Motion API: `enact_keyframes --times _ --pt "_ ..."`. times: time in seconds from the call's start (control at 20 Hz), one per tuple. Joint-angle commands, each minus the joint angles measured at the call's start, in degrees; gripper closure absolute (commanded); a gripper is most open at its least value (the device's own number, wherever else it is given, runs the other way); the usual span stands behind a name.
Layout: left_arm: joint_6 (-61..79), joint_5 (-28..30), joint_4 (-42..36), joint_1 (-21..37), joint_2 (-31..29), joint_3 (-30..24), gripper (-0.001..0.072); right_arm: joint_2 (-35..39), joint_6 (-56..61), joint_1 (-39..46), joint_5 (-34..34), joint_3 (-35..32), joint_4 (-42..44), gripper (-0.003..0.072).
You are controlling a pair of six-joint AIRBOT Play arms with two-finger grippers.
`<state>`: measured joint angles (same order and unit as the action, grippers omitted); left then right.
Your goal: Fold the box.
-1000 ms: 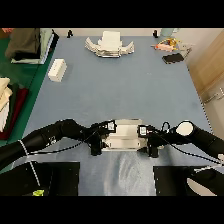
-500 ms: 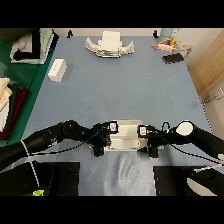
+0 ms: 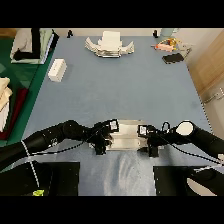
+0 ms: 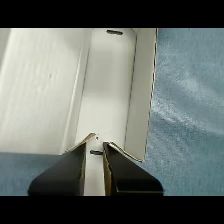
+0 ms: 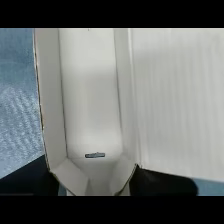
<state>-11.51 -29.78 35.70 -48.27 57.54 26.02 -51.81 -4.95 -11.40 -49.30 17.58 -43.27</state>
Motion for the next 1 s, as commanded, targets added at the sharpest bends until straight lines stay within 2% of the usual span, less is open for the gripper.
enact_keyframes --times 0.0,0.05,0.35,0.4,0.45,0.55,0.7,0.95 --pt "0.3 0.3 -1.2 0.0 0.0 0.0 0.0107 0.0 0.0 0.0 -0.1 0.0 0.0 0.0156" --pt "0.4 0.3 -1.7 0.0 0.0 0.0 0.0078 0.0 0.0 0.0 -0.1 0.0 0.0 0.0156" --pt "-0.2 0.2 -1.7 0.0 0.0 0.0 0.0084 0.0 0.0 0.0 -0.1 0.0 0.0 0.0156" --pt "-1.9 0.0 -1.5 0.0 0.0 0.0 0.0364 0.0 0.0 0.0 -0.1 0.0 0.0 0.0156" --pt "-3.5 -0.8 -0.3 0.1 -0.3 0.0 0.0698 0.0 0.0 0.0 -0.1 0.0 0.0 0.0156" --pt "-11.2 -0.9 4.3 0.2 -1.8 0.0 0.0697 0.0 0.0 0.0 -0.1 0.0 0.0 0.0156" --pt "-31.2 -5.5 18.7 0.2 -7.6 0.3 0.0697 0.0 0.0 0.0 -0.1 0.0 0.0 0.0156" --pt "-78.1 -26.1 49.9 0.9 -23.5 3.7 0.0697 0.0 0.0 0.0 -0.1 0.0 0.0 0.0156"
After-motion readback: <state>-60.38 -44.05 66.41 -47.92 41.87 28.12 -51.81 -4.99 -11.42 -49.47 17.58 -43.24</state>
